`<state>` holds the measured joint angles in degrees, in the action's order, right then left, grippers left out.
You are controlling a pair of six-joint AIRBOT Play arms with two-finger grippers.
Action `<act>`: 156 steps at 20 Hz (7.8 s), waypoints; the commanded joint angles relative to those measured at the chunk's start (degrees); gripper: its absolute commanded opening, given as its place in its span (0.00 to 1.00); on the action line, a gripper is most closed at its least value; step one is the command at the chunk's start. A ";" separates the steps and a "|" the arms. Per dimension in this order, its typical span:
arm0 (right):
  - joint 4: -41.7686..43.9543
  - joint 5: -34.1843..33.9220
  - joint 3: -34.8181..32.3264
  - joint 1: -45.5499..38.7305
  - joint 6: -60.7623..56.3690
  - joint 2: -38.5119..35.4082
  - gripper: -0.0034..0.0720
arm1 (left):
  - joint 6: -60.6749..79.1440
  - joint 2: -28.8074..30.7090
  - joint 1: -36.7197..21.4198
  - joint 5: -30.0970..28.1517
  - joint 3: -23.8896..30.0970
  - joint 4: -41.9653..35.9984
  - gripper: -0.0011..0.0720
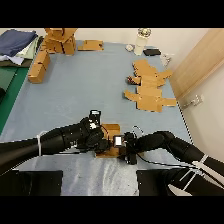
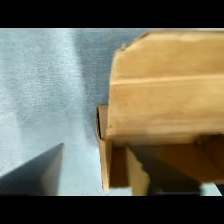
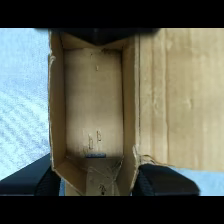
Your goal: Fold the box.
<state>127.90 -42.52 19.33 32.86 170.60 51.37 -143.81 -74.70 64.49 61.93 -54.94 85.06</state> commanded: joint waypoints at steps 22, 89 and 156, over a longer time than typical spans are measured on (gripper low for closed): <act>0.00 -0.02 0.00 -0.02 -0.02 -0.02 0.79 | -0.24 1.25 1.46 -2.62 0.00 0.87 0.74; -0.02 0.00 0.00 -0.02 -0.02 0.00 0.79 | 158.07 11.80 -21.38 -29.79 31.85 -65.81 0.97; 0.00 0.00 0.00 -0.02 -0.02 0.00 0.79 | 156.21 9.90 -19.89 -30.47 30.36 -61.70 0.65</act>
<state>127.87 -42.52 19.33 32.86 170.60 51.37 12.40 -64.79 44.64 31.44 -24.58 23.35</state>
